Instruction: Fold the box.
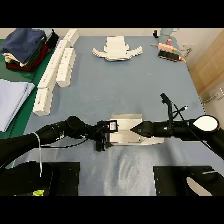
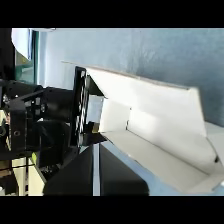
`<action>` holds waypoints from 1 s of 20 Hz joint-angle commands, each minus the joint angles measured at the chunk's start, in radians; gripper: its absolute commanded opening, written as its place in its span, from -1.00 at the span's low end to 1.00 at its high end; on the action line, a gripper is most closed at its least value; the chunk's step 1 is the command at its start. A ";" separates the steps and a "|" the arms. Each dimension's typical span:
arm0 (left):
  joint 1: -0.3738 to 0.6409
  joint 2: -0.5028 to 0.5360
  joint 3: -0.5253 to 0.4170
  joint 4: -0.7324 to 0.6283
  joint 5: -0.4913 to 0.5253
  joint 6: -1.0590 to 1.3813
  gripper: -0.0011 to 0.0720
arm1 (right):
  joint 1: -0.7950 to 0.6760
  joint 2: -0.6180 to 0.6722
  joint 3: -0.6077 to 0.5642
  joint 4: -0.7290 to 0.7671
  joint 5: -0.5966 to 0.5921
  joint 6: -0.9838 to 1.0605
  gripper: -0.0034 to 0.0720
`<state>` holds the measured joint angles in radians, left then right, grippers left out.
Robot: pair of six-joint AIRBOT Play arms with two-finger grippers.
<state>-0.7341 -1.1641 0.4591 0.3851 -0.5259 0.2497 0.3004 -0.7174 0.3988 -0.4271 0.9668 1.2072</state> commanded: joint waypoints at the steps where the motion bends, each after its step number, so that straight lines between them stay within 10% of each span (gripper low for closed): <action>1: -0.001 0.000 0.001 0.000 -0.001 0.000 0.13 | 0.005 -0.122 0.066 -0.029 -0.026 -0.111 -0.77; 11: -0.001 0.000 0.001 0.000 -0.002 0.000 0.13 | 0.018 -0.563 0.298 -0.161 -0.053 -0.290 -0.90; 20: -0.002 0.000 0.001 0.000 0.000 0.000 0.13 | 0.018 -0.613 0.298 -0.165 -0.067 -0.389 -0.90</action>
